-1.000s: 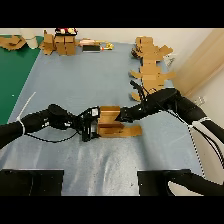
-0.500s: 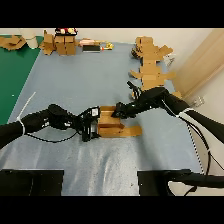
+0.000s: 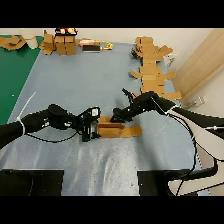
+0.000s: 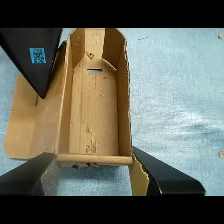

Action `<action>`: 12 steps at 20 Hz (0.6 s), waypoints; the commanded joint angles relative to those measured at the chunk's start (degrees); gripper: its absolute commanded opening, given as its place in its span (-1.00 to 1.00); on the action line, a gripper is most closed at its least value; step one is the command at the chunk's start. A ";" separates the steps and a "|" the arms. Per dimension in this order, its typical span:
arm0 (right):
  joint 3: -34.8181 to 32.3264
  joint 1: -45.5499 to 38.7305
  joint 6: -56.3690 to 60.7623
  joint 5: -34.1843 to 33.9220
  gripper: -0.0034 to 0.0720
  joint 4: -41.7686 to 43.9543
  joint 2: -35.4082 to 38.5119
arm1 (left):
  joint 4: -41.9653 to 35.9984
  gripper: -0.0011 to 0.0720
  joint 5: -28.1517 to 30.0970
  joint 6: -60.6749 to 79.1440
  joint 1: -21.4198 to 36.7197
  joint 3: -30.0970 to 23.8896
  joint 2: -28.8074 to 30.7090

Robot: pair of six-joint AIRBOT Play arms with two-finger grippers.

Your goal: Fold the box.

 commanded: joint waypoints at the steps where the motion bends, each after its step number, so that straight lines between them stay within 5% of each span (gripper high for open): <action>1: 0.04 0.07 -1.16 0.39 -0.91 -0.26 -0.57 | -0.02 0.51 0.11 0.04 0.04 0.04 -0.02; 12: 1.46 -7.08 -2.23 1.79 -0.91 -2.01 4.79 | -0.02 0.51 0.07 0.04 0.04 0.04 -0.02</action>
